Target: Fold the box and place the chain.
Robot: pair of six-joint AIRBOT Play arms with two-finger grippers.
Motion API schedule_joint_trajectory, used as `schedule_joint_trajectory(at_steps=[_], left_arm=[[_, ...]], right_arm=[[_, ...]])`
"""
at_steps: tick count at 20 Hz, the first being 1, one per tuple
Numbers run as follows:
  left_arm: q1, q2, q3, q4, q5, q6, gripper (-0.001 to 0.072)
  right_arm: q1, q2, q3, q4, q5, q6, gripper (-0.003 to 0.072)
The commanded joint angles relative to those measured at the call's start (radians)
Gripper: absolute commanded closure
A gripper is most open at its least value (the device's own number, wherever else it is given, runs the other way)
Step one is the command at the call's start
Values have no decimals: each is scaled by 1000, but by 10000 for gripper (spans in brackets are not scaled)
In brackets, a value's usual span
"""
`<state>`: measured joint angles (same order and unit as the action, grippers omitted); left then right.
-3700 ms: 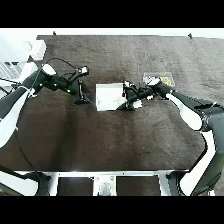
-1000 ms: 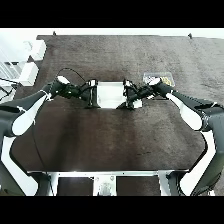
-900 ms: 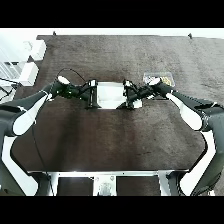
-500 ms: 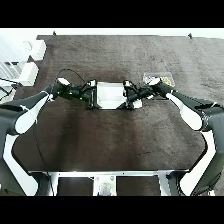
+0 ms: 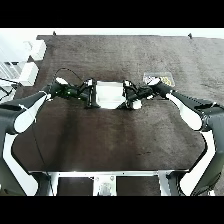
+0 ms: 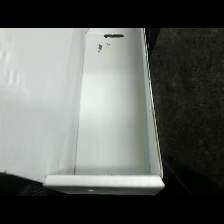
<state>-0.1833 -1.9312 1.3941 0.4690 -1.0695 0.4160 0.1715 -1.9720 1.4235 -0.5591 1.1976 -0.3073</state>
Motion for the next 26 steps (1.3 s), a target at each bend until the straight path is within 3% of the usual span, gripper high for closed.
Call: schedule_joint_trajectory(at_steps=[1, 6, 26], left_arm=[[2, -10, 12, 3, -24, 5, -11], [2, -34, 48, -2, -57, 8, -11], [2, -39, 57, -4, -23, 0, -8]], right_arm=[[-1, 0, 0, -2, 0, 0, 231], [-1, 0, 0, -2, 0, 0, 231], [-1, 0, 0, -2, 0, 0, 231]])
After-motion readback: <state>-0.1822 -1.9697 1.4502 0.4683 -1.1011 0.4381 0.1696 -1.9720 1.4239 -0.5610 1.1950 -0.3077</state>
